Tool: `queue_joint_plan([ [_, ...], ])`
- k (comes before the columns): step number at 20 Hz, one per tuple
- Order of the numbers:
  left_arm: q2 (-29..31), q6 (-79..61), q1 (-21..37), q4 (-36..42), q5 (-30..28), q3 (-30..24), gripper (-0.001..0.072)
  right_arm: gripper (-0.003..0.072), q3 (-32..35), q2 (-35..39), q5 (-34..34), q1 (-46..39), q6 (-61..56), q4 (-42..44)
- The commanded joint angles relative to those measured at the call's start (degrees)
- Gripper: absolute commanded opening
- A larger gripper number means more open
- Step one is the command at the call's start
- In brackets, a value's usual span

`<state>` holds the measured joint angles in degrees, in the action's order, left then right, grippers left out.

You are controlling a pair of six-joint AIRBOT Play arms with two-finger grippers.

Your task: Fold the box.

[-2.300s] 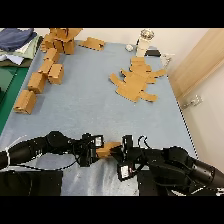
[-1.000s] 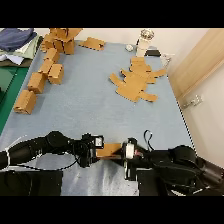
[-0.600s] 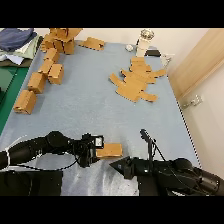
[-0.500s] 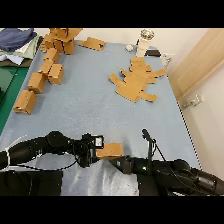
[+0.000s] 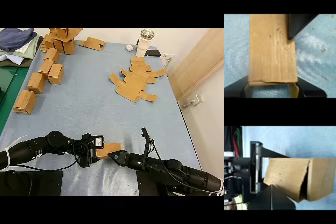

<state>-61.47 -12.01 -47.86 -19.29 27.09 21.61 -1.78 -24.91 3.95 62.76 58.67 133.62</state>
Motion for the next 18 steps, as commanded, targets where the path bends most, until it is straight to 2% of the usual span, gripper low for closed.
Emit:
queue_joint_plan([
  [1,0.02,0.00,0.02,-0.02,0.00,0.02,0.0524,0.0003,-0.04,-1.09,1.29,0.11,-0.37,-1.31],
  [4,0.02,0.00,0.02,-0.02,0.00,0.02,0.0524,0.0003,-0.04,-4.46,2.58,0.11,-0.33,-2.32],
  [7,0.02,0.00,0.02,-0.02,0.00,0.02,0.0524,0.0003,-0.07,-7.80,-0.42,0.61,-0.15,-2.49],
  [14,0.02,0.00,0.02,-0.02,-0.02,0.02,0.0524,0.0002,-2.40,-6.40,-0.70,0.94,-0.15,-7.82],
  [18,0.02,0.00,0.02,-0.02,0.00,0.02,0.0524,0.0001,-5.95,-2.84,4.68,0.94,-0.17,-10.01],
])
